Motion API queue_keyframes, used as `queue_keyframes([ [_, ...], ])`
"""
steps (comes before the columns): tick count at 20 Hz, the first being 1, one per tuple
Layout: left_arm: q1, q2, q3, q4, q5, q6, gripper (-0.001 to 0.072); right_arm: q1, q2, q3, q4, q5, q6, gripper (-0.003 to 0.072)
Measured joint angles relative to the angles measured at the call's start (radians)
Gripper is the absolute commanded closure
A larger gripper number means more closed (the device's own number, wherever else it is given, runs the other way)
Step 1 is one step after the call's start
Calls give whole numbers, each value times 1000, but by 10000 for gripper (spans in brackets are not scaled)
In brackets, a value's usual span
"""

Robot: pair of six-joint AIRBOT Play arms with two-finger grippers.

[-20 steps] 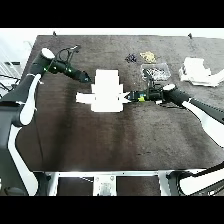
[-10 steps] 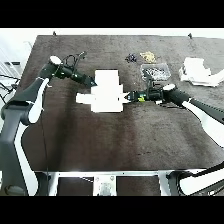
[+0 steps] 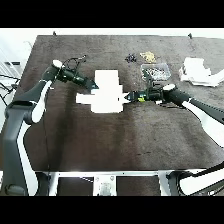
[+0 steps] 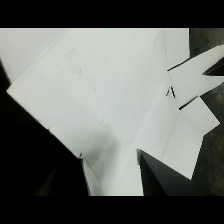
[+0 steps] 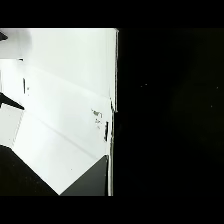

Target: Fold the box and place the chain.

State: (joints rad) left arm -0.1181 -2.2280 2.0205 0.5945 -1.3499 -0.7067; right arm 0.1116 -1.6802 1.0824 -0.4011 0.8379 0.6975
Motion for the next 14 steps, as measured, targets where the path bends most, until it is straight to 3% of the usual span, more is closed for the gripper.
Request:
queue_keyframes([
  [2, 0, -5, 0, -32, 0, 18, 239, 0, 0, 0, 0, 0, 0, 676],
  [6, 0, -14, 0, -61, 3, 41, 242, 0, 0, 0, 0, 0, -2, 676],
  [8, 0, -21, 0, -64, 2, 47, 356, 0, 0, 0, 0, 0, -3, 676],
  [10, 0, -23, 0, -70, 0, 50, 378, 0, 0, 0, -1, 0, -3, 676],
  [11, 0, -24, 0, -69, 0, 50, 479, 0, 0, 0, -1, 0, -3, 675],
  [12, 0, -26, 0, -69, 0, 51, 481, 0, 0, 0, -1, 0, -3, 676],
  [13, 0, -26, 0, -70, 0, 52, 583, 0, 0, 0, -1, 0, -3, 676],
  [14, 0, -26, 0, -73, -2, 52, 590, 0, 0, 0, -1, 0, -3, 676],
])
